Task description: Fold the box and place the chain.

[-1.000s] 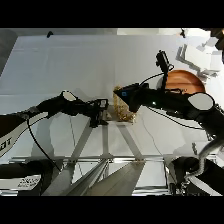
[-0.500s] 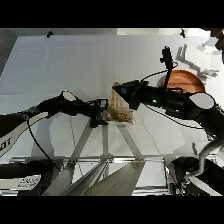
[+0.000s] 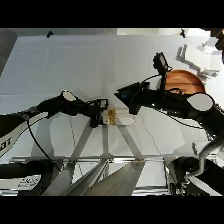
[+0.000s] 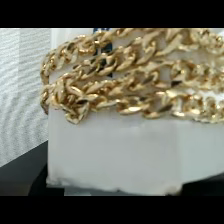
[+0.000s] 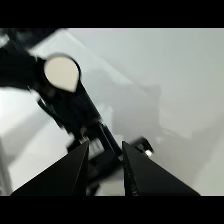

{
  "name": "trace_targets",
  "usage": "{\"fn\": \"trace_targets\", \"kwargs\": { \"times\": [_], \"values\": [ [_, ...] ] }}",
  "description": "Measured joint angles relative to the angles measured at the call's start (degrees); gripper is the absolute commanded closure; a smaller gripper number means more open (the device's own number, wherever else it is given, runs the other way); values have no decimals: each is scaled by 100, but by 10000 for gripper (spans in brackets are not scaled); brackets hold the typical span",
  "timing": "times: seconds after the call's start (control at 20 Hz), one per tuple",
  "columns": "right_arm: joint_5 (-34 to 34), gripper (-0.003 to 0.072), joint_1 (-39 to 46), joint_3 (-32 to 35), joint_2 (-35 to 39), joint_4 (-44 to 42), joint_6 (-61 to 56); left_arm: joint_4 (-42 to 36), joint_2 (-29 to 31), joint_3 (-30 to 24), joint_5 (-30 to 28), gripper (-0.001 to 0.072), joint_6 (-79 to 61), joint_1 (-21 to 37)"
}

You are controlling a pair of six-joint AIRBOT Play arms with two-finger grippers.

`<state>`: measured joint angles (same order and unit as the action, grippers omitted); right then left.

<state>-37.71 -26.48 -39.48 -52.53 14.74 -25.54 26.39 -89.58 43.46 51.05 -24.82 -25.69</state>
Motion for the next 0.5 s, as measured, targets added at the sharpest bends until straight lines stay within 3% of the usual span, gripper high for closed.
{"fn": "trace_targets", "kwargs": {
  "times": [0.25, 0.45, 0.5],
  "values": [
    [-166, 453, 28, -2, 0, 1104, -374, 0, 0, 0, 0, 365, 0, 0],
    [-892, 443, 37, 13, 0, 1899, -778, 0, 0, 0, 0, 364, 0, 0],
    [-1128, 345, 37, 35, 2, 2048, -949, 0, 0, 0, 0, 365, 0, -2]
  ]
}}
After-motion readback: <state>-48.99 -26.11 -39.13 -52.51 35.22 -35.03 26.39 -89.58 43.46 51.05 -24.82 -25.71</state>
